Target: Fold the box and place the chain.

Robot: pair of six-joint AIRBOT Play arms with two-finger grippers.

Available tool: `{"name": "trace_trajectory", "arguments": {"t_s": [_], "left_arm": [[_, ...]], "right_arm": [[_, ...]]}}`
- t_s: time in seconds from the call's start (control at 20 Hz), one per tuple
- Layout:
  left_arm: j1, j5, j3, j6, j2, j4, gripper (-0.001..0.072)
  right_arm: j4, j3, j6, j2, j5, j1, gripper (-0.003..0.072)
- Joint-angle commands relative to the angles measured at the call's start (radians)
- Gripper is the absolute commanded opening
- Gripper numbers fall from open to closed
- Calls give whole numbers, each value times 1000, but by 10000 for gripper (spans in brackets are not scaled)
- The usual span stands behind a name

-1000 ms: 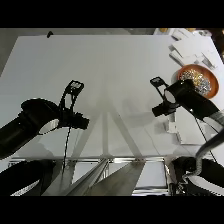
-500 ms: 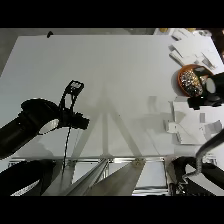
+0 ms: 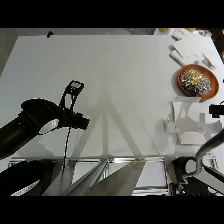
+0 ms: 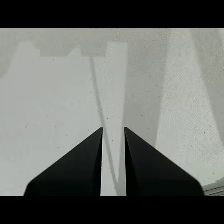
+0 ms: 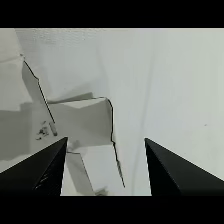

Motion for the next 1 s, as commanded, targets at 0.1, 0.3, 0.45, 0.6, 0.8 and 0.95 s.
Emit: {"name": "trace_trajectory", "arguments": {"t_s": [0.1,0.3,0.45,0.6,0.8,0.95], "left_arm": [[-1,0,0,0,1,0,151],[-1,0,0,0,1,0,151],[-1,0,0,0,1,0,151],[-1,0,0,0,1,0,151],[-1,0,0,0,1,0,151],[-1,0,0,0,1,0,151]], "right_arm": [[-64,-1,-22,-117,37,-31,433],[-85,-1,27,-195,43,-31,297],[-60,0,56,-232,103,-30,70],[-20,0,23,-182,130,12,15],[124,-1,-34,-12,120,151,15],[321,-19,-71,124,84,290,14]]}}
